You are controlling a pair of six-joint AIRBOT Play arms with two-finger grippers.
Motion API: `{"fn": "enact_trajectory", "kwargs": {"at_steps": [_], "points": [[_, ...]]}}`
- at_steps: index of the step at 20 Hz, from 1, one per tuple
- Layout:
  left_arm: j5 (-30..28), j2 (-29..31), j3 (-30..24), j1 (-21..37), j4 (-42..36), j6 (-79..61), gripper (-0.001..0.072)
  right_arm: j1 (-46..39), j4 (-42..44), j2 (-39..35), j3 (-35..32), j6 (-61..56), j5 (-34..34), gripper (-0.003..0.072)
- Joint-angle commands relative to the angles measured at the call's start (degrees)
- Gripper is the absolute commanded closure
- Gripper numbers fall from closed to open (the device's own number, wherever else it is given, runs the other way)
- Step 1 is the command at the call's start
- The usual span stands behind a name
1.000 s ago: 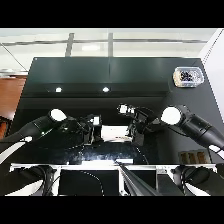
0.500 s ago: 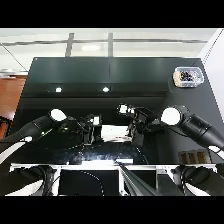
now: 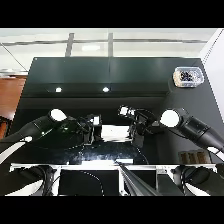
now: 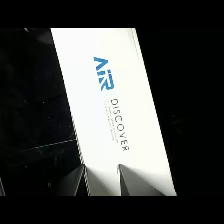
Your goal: Fold the box and place the chain.
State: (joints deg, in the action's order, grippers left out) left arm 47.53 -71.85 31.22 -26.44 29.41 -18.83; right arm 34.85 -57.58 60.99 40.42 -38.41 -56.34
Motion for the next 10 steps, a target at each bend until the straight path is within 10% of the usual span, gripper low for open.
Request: {"fn": "enact_trajectory", "kwargs": {"at_steps": [1, 4, 6, 10], "points": [[0.0, 0.0, 0.0, 0.0, 0.0, 0.0, 0.0232, -0.4, -0.1, -0.5, 0.6, -2.8, -2.1, 0.0402], [0.0, 0.0, 0.0, 0.0, 0.0, 0.0, 0.0232, -3.1, 0.1, -2.9, 2.5, -12.0, -8.2, 0.0407], [0.0, 0.0, 0.0, 0.0, 0.0, 0.0, 0.0232, -6.8, 1.4, -4.7, 2.2, -22.3, -11.2, 0.0583], [0.0, 0.0, 0.0, 0.0, 0.0, 0.0, 0.0232, -8.5, 27.4, -3.8, -5.0, -27.2, -5.2, 0.0642]]}}
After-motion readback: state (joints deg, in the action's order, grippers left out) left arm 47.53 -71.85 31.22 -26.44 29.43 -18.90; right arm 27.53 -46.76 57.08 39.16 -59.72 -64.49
